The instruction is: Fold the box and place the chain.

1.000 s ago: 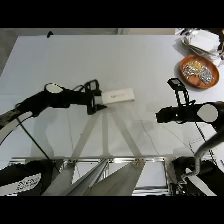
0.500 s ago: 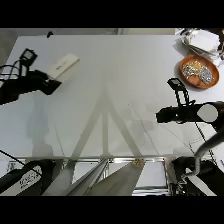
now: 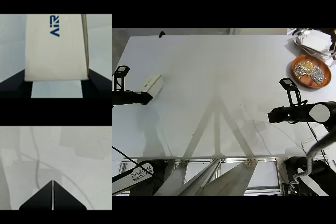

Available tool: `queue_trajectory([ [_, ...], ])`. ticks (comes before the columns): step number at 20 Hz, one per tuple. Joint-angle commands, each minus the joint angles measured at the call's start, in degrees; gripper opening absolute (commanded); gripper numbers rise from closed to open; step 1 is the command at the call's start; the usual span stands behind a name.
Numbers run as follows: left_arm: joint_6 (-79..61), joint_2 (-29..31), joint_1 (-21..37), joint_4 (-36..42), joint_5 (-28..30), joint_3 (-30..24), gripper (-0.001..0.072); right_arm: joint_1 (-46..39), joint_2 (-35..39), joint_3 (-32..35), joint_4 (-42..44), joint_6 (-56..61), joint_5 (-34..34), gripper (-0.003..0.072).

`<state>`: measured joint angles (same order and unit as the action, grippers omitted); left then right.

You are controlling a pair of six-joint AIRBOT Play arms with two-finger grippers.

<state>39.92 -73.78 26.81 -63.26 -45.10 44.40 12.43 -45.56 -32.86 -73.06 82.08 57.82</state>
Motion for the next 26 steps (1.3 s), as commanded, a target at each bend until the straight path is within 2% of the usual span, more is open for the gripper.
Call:
queue_trajectory([
  [1,3.91,-2.27,0.70,-4.63,-0.90,0.00,0.0237,-0.04,0.02,0.04,0.02,0.00,0.07,0.0024],
  [3,3.91,-2.10,0.70,-4.31,-0.02,0.00,0.0674,-0.04,0.02,0.04,0.02,0.00,0.07,0.0024],
  [4,4.04,-2.08,0.70,-4.31,0.11,0.02,0.0695,-0.04,0.00,0.04,0.02,0.02,0.07,0.0024],
  [8,4.04,-0.76,0.66,-4.28,0.15,0.02,0.0699,-0.04,0.02,0.04,0.07,0.26,0.09,0.0024],
  [11,4.04,5.16,0.57,-4.28,2.19,0.02,0.0698,-0.04,0.02,0.04,0.13,0.52,0.02,0.0024],
  [15,4.04,14.08,0.44,-2.10,2.27,0.02,0.0696,-0.04,0.02,0.02,0.17,0.42,-0.39,0.0024],
  [17,4.07,16.63,-0.17,-1.51,2.16,0.02,0.0696,-0.04,0.02,0.02,0.20,0.42,-0.35,0.0024],
  [26,4.02,17.42,-4.85,-1.66,1.95,0.02,0.0696,-0.04,0.02,0.02,0.17,0.42,-0.37,0.0024],
])
